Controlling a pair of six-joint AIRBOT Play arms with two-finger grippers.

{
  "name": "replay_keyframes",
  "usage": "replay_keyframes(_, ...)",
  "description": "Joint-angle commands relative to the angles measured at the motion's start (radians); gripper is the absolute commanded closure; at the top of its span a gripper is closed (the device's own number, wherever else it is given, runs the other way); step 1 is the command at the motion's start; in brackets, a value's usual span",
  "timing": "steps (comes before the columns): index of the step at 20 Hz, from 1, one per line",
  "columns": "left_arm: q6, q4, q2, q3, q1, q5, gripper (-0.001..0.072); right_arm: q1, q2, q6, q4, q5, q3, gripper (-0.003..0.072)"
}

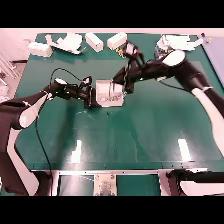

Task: Fold the box and place the chain.

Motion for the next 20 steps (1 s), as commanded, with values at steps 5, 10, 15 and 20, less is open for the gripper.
replay_keyframes(5,0.000,0.000,0.001,0.001,0.001,0.000,0.0130,0.010,-0.198,-0.077,-0.006,-0.093,-0.028,0.0302)
replay_keyframes(10,0.000,0.000,0.001,0.001,0.001,0.000,0.0130,-0.054,-0.140,-0.073,-0.083,-0.012,0.023,0.0142)
replay_keyframes(15,0.000,0.000,0.001,0.001,0.001,0.000,0.0130,-0.214,-0.133,-0.132,-0.086,0.098,0.051,0.0142)
replay_keyframes(20,0.000,0.000,0.001,0.001,0.001,0.000,0.0130,-0.255,-0.236,-0.348,-0.083,0.087,0.049,0.0142)
